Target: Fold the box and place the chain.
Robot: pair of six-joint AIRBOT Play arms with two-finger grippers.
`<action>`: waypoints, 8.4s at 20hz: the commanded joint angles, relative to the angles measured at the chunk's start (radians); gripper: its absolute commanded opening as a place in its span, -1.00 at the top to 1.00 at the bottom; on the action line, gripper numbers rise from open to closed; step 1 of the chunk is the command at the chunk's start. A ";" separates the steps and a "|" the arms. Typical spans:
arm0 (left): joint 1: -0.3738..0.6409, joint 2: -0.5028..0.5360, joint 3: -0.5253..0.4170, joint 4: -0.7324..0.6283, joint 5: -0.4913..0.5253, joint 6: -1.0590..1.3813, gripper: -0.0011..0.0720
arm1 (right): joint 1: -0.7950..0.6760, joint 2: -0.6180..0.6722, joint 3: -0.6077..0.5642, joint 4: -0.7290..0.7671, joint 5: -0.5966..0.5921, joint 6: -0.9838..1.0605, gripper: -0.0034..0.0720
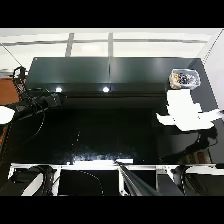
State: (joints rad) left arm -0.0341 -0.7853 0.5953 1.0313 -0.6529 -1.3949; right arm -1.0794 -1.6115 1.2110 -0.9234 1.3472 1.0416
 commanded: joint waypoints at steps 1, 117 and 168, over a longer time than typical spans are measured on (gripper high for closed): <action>0.000 -0.003 0.001 0.000 0.005 0.000 -0.97 | 0.045 -0.119 0.110 0.056 0.055 -0.083 -0.98; -0.403 -0.602 0.156 -0.326 -0.241 1.447 0.90 | 1.640 0.605 -0.727 -0.129 -0.499 -0.886 -0.98; -0.424 -0.602 0.156 -0.333 -0.239 1.440 0.90 | 1.571 0.436 -0.726 0.418 -0.586 -1.325 -0.98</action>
State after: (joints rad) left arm -0.4576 -1.3872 0.7502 0.7002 -0.8963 0.0467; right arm 0.4690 -1.1526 0.4854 -0.4942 0.7734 -0.2577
